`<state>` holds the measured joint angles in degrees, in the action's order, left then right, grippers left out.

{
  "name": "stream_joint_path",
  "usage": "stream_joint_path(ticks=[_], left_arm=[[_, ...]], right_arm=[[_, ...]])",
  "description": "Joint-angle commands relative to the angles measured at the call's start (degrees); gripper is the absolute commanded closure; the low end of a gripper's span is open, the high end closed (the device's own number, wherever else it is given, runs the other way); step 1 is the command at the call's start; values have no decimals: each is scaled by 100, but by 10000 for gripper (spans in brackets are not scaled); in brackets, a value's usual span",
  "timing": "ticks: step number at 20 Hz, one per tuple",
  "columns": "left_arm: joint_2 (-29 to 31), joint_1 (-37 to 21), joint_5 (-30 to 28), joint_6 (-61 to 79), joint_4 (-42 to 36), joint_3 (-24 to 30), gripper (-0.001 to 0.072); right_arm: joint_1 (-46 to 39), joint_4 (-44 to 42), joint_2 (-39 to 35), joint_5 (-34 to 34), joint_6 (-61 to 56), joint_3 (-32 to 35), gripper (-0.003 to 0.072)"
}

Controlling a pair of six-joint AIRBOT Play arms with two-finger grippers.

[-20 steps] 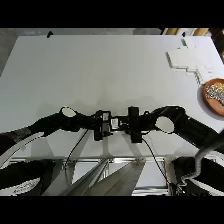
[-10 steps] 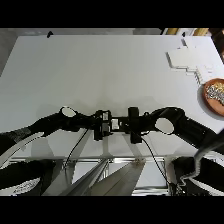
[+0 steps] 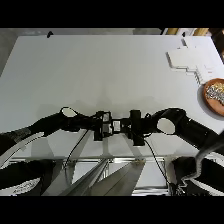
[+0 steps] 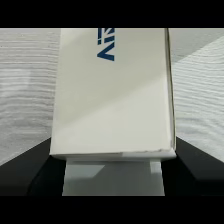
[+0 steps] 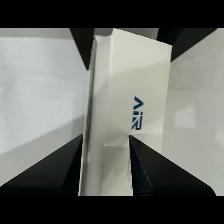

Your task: Fold the box and place the chain.

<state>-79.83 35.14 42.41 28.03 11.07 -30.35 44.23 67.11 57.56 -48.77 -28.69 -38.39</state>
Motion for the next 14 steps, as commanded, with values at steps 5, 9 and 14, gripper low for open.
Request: stream_joint_path(ticks=[5,9,14], left_arm=[[2,-2,-17,-13,-4,0,379],[2,-2,-17,-11,-4,0,379],[2,-2,-17,-11,-4,0,379]], right_arm=[[-13,-39,-420,28,0,0,600],[-426,-275,-339,-44,-2,2,668],[-494,-782,-98,-308,223,186,668]])
